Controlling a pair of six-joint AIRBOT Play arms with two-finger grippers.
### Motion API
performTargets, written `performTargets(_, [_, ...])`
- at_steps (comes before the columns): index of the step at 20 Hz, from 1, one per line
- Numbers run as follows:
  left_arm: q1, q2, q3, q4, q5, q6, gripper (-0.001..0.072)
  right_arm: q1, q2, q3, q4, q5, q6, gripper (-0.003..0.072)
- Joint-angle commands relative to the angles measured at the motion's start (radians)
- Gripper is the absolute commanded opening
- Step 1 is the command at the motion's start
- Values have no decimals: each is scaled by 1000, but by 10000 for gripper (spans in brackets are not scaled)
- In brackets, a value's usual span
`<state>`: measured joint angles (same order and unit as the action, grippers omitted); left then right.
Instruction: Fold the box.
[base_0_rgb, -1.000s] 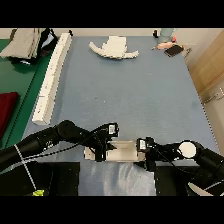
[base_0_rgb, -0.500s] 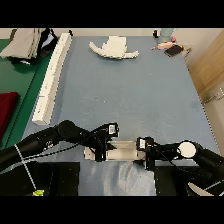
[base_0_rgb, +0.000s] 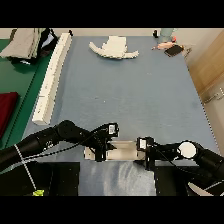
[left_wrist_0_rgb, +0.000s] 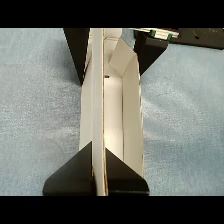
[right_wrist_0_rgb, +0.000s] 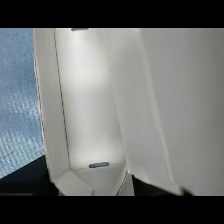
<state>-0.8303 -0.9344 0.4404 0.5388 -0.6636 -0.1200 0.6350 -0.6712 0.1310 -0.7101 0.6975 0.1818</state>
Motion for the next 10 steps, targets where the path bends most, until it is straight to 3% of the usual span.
performTargets(1, [1,-1,0,0,0,0,17,1,5,1,3,1,0,639])
performTargets(10, [1,-1,0,0,0,0,17,1,5,1,19,2,0,656])
